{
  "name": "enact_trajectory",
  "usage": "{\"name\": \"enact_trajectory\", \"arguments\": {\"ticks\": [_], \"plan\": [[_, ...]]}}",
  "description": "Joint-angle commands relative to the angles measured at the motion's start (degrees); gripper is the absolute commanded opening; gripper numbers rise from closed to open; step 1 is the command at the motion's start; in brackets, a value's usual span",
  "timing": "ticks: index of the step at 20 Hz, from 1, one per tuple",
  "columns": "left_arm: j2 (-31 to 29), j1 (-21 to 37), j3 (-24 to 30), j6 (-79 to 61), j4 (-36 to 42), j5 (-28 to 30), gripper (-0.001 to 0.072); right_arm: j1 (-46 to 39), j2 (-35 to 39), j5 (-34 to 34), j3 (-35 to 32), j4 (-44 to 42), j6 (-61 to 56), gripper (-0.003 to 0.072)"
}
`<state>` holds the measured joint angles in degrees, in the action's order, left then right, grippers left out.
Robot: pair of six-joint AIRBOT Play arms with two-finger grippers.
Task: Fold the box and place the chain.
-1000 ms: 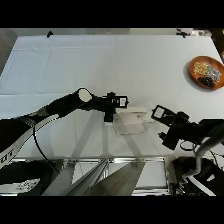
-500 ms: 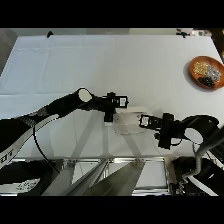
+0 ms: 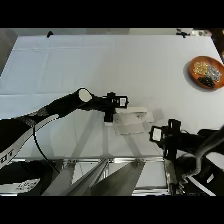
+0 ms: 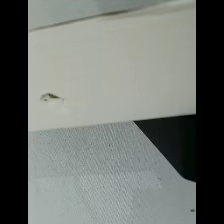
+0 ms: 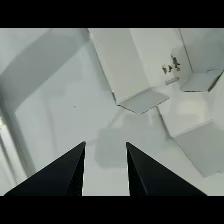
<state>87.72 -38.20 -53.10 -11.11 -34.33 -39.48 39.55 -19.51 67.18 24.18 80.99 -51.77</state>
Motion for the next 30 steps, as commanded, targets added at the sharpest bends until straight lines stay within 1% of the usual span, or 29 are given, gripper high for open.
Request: {"name": "enact_trajectory", "arguments": {"ticks": [1,4,6,8,9,10,12,13,14,15,16,18,20,22,25,27,30], "plan": [[0.0,0.0,0.0,0.0,0.0,0.0,0.0013,8.8,6.7,5.2,-0.3,0.3,-8.0,0.0262],[0.0,0.0,0.0,0.0,0.0,0.0,0.0013,13.9,6.8,5.3,-0.4,3.2,-8.6,0.0265],[0.0,0.0,0.0,0.0,0.0,0.0,0.0013,13.9,6.8,5.2,-0.4,7.4,-7.6,0.0367],[0.0,-0.1,0.0,0.0,0.0,0.0,0.0013,11.9,6.9,3.7,-0.9,8.9,-3.0,0.0504],[0.0,-0.1,0.0,0.0,0.0,0.0,0.0013,9.9,6.9,2.5,-2.0,7.1,1.0,0.0582],[0.0,-0.1,0.0,0.0,0.0,0.0,0.0013,7.4,6.9,1.6,-3.4,4.2,5.9,0.0601],[0.0,-0.1,0.0,0.0,0.0,0.0,0.0013,0.6,6.9,-0.3,-7.2,-3.3,19.1,0.0602],[0.0,-0.1,0.0,0.0,0.0,0.0,0.0013,-2.7,6.9,-3.3,-9.2,-7.5,22.6,0.0602],[0.0,-0.1,0.0,0.0,0.0,0.0,0.0013,-6.4,6.9,-7.3,-11.4,-12.0,26.6,0.0631],[0.0,-0.1,0.0,0.0,0.0,0.0,0.0013,-10.4,6.9,-10.8,-13.2,-16.0,31.5,0.0700],[0.0,-0.1,0.0,0.0,0.0,0.0,0.0013,-14.3,6.8,-13.1,-14.5,-20.0,35.2,0.0701],[0.0,-0.1,0.0,0.0,0.0,0.0,0.0013,-21.2,6.5,-15.4,-14.9,-26.5,40.5,0.0701],[0.0,-0.1,0.0,0.0,0.0,0.0,0.0013,-24.8,6.1,-18.8,-14.9,-30.8,43.9,0.0701],[0.0,-0.1,0.0,0.0,0.0,0.0,0.0013,-27.4,4.3,-18.7,-14.9,-33.2,46.8,0.0700],[0.0,-0.1,0.0,0.0,0.0,0.0,0.0013,-29.2,-0.9,-18.1,-14.9,-32.9,51.3,0.0699],[0.0,-0.1,0.0,0.0,0.0,0.0,0.0013,-29.3,-5.0,-18.4,-14.9,-30.9,54.9,0.0699],[0.0,-0.1,0.0,0.0,0.0,0.0,0.0013,-29.3,-10.3,-19.7,-14.9,-27.8,55.3,0.0699]]}}
